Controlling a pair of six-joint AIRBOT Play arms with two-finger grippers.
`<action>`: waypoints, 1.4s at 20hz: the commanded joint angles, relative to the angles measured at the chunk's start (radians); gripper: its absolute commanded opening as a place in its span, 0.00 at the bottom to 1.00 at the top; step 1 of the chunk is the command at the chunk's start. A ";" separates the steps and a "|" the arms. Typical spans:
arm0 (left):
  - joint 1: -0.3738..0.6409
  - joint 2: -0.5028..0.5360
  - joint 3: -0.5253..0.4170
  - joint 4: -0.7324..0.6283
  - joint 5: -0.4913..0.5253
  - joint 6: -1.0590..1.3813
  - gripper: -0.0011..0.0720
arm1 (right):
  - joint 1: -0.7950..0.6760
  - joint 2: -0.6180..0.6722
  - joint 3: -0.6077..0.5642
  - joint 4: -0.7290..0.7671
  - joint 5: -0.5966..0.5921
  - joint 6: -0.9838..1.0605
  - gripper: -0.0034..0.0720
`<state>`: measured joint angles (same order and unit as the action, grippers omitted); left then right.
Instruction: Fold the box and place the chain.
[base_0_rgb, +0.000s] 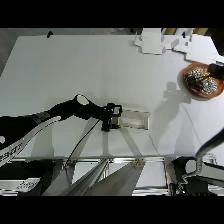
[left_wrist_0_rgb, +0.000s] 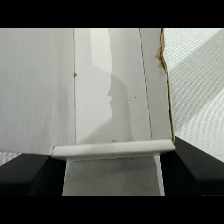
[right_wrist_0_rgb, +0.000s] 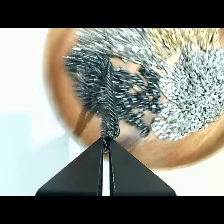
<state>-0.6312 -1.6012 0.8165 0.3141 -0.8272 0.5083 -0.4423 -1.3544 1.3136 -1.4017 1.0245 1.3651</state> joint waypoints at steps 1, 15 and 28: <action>0.000 0.001 0.000 0.000 0.000 0.000 0.20 | 0.042 0.204 0.001 0.040 0.097 -0.012 0.07; 0.000 0.001 0.000 0.000 0.000 0.000 0.20 | 0.347 0.754 -0.051 0.262 0.452 0.026 0.07; 0.000 0.001 0.000 0.000 0.000 0.000 0.20 | 0.711 0.882 -0.248 0.342 0.291 0.034 0.07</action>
<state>-0.6312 -1.6012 0.8165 0.3141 -0.8272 0.5083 0.2058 -0.4782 1.0752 -1.1049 1.3945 1.3987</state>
